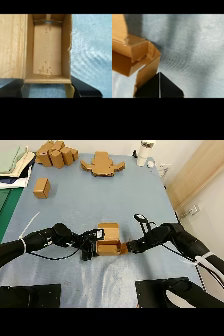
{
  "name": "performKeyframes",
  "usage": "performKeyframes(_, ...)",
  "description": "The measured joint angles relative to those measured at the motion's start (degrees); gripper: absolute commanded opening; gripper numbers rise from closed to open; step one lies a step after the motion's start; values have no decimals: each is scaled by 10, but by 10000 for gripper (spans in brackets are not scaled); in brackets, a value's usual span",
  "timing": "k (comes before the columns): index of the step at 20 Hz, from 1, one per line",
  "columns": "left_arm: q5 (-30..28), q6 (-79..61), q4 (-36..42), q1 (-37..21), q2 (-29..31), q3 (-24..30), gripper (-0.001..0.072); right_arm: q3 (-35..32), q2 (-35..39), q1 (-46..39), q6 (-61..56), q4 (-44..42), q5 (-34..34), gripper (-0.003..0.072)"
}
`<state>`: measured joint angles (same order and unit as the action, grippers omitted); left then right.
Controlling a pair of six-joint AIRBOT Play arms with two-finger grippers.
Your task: Fold the box.
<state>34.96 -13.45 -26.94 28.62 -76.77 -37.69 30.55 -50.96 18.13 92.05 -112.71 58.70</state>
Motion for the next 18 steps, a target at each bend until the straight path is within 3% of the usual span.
performKeyframes(1, 0, 0, 0, 0, 0, 0, 468, 0, 10, 0, 1, -5, 0, 60)
performKeyframes(3, 0, 0, 0, 0, 0, 0, 468, 0, 26, 1, 3, -18, 0, 340)
performKeyframes(4, 0, 0, 0, 0, 0, 0, 468, 0, 31, 2, 4, -24, 0, 368)
performKeyframes(14, 0, 0, 0, 0, 0, 0, 468, 9, -1, 37, 3, -77, -47, 369)
performKeyframes(18, 0, 0, 0, 0, 0, 0, 468, 45, -43, 87, -67, -41, -70, 369)
